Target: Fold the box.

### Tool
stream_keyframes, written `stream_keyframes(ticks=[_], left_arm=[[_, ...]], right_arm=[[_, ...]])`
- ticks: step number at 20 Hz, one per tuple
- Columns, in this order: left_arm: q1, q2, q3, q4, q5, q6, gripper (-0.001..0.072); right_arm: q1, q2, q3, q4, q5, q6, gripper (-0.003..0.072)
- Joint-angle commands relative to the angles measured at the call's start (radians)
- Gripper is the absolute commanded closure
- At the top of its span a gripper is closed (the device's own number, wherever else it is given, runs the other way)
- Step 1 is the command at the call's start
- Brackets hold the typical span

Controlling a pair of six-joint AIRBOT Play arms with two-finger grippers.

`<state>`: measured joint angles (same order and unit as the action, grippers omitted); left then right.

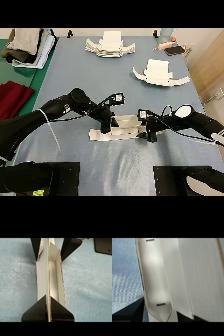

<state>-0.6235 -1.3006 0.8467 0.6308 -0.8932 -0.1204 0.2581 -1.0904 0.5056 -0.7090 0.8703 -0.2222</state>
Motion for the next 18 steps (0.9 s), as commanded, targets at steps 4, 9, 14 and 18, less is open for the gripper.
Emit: stream_keyframes(ticks=[4,9,14,18], left_arm=[[0.0,0.0,0.0,0.001,-0.007,0.003,0.0692],[0.0,0.0,0.0,0.001,-0.007,0.003,0.0692],[0.0,0.0,0.0,0.001,-0.007,0.003,0.0692],[0.0,0.0,0.0,0.001,-0.007,0.003,0.0692]], right_arm=[[0.0,0.0,-0.008,-0.016,0.037,-0.004,0.0147],[0.0,0.001,-0.01,-0.012,0.037,-0.004,0.0148],[0.0,0.001,-0.011,-0.027,0.037,0.005,0.0147],[0.0,0.001,-0.011,-0.055,0.019,0.044,-0.0025]])
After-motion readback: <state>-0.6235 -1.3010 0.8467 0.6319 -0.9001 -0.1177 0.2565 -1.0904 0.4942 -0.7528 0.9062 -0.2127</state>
